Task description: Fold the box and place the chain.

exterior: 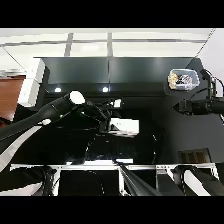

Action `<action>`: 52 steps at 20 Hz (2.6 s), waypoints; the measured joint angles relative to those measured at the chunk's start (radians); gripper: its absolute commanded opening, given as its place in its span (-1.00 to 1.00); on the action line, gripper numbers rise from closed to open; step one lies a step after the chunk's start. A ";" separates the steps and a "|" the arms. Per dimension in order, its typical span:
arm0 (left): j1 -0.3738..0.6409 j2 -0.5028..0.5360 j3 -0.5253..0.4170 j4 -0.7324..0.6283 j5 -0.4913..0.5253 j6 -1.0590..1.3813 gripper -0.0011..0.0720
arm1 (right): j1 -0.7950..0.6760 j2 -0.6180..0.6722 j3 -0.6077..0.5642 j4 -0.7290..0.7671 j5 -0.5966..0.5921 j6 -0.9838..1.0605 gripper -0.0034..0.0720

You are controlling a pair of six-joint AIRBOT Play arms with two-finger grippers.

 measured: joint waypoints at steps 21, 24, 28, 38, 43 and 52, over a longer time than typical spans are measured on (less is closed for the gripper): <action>-0.050 -0.006 -0.001 0.048 0.076 -0.134 0.95 | 0.000 0.000 0.000 0.000 0.001 0.002 -0.89; -0.050 -0.006 -0.001 0.051 0.060 -0.137 0.95 | 0.000 0.000 0.000 0.000 0.001 0.002 -0.89; -0.050 -0.006 -0.001 0.055 0.048 -0.140 0.95 | 0.000 0.000 0.000 0.000 0.001 0.002 -0.89; -0.051 -0.006 -0.001 0.081 0.034 -0.140 0.95 | 0.000 0.000 0.000 0.000 0.001 0.002 -0.89; -0.051 -0.006 -0.001 0.083 0.032 -0.140 0.95 | 0.000 0.000 0.000 0.000 0.001 0.002 -0.89; -0.066 -0.006 -0.001 0.085 0.031 -0.141 0.96 | 0.000 0.000 0.000 0.000 0.001 0.003 -0.89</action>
